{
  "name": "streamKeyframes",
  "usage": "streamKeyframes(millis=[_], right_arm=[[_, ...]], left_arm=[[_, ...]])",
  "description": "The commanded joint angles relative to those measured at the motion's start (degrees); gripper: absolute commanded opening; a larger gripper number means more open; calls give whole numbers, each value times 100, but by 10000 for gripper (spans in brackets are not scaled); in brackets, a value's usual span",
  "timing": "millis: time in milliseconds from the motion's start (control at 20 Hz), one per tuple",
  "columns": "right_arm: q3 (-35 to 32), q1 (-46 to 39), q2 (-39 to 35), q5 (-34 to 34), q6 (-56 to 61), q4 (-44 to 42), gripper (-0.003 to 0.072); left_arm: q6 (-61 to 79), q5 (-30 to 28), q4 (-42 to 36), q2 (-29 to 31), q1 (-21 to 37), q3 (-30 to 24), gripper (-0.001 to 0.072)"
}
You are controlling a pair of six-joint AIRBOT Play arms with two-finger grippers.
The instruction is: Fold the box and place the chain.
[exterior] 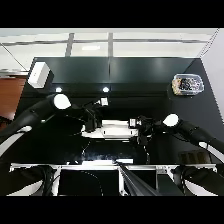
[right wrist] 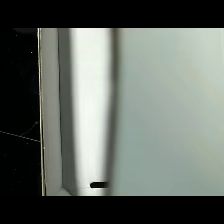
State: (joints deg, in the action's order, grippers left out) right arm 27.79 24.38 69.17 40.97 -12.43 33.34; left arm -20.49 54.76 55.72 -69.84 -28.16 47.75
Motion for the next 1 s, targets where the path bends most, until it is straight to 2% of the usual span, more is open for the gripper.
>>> streamKeyframes(millis=[0, 50, 150, 250, 450, 500, 600, 800, 850, 950], right_arm=[[-2, 2, 4, -7, 4, -2, 432], [-2, 2, 4, -4, 4, -2, 431], [-2, 2, 4, -7, 4, -2, 432], [-2, 2, 4, -7, 4, -2, 431], [-2, 2, 4, -7, 7, -2, 432], [-2, 2, 4, -9, 7, -4, 432], [-2, 2, 4, -9, 9, -4, 431], [-2, 2, 4, -15, 17, -2, 432], [-2, 2, 4, -15, 17, -2, 431], [-2, 2, 4, -17, 20, -4, 432]], left_arm=[[-1947, 1147, 1134, 706, 295, 52, 225], [-2251, 1512, 1097, 800, 378, 52, 31], [-2889, 1956, 682, 846, 411, 7, 28], [-2938, 1941, -538, 844, 398, -212, 30], [-1552, 232, -3633, 828, 391, -1038, 29], [-1165, -52, -4061, 785, 376, -1215, 29], [-920, -634, -4273, 647, 313, -1399, 28], [-789, -2070, -4245, 262, 57, -1381, 28], [-710, -2232, -4059, 129, -50, -1338, 28], [-745, -2157, -2988, -188, -275, -1110, 27]])
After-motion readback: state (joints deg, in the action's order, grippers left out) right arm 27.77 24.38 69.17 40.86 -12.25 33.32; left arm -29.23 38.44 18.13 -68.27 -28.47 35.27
